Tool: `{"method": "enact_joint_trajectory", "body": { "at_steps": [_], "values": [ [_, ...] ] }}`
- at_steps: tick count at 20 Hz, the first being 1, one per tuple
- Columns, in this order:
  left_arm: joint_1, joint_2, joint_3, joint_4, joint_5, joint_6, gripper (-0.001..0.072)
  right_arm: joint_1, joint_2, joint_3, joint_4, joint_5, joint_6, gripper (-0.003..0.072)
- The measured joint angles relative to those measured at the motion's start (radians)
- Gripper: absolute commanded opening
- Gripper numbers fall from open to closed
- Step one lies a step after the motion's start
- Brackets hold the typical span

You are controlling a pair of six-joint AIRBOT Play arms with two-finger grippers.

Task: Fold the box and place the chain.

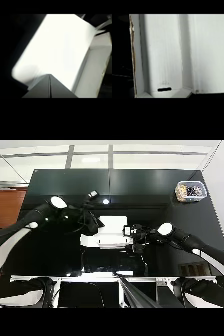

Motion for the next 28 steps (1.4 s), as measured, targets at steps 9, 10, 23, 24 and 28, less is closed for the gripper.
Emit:
{"method": "enact_joint_trajectory", "body": {
  "at_steps": [9,10,23,24,28],
  "values": [
    [0.036,0.390,-0.321,0.172,0.101,0.119,0.0211,0.000,0.000,0.000,0.000,0.000,0.000,0.0316],
    [0.026,0.404,-0.351,0.189,0.101,0.165,0.0518,0.000,0.000,0.000,0.000,0.000,0.000,0.0316],
    [-0.209,0.318,-0.371,0.261,0.322,0.280,0.0365,0.000,0.000,0.000,0.000,0.000,0.000,0.0316],
    [-0.214,0.314,-0.367,0.263,0.321,0.264,0.0285,0.000,0.000,0.000,0.000,0.001,0.000,0.0316],
    [-0.225,0.305,-0.358,0.270,0.326,0.233,0.0265,0.000,0.000,0.000,0.000,0.001,0.002,0.0316]
  ]
}}
